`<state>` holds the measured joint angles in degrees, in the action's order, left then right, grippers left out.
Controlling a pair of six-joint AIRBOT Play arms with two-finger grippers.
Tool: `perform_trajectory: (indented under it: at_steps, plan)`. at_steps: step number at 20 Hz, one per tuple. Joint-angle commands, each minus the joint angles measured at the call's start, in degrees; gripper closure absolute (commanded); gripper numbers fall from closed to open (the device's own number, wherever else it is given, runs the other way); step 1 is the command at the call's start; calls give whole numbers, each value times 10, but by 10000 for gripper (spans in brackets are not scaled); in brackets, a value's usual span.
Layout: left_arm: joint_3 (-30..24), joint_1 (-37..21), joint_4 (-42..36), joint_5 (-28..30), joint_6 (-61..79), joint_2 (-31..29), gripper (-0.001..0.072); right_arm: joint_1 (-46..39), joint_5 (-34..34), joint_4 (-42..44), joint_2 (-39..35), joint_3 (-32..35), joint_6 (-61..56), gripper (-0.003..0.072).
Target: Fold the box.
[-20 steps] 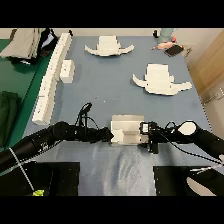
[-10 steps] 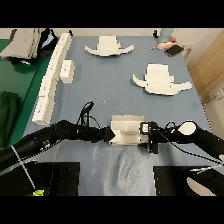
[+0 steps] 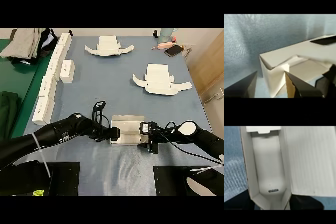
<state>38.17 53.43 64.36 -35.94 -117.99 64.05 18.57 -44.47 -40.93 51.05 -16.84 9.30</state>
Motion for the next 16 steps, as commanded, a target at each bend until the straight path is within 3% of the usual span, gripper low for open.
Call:
perform_trajectory:
  at_steps: [1, 6, 11, 16]
  plan:
    - [61, 23, 117, -64, -114, 49, 165, 0, 0, 0, 0, 0, 0, 222]
    - [117, 65, 220, -144, -211, 95, 165, 0, 0, 0, 0, 0, 0, 222]
    - [166, 96, 259, -181, -247, 142, 166, 0, 0, 0, 0, 0, 0, 223]
    - [230, 123, 292, -265, -264, 197, 166, 0, 0, 0, 0, 0, 0, 222]
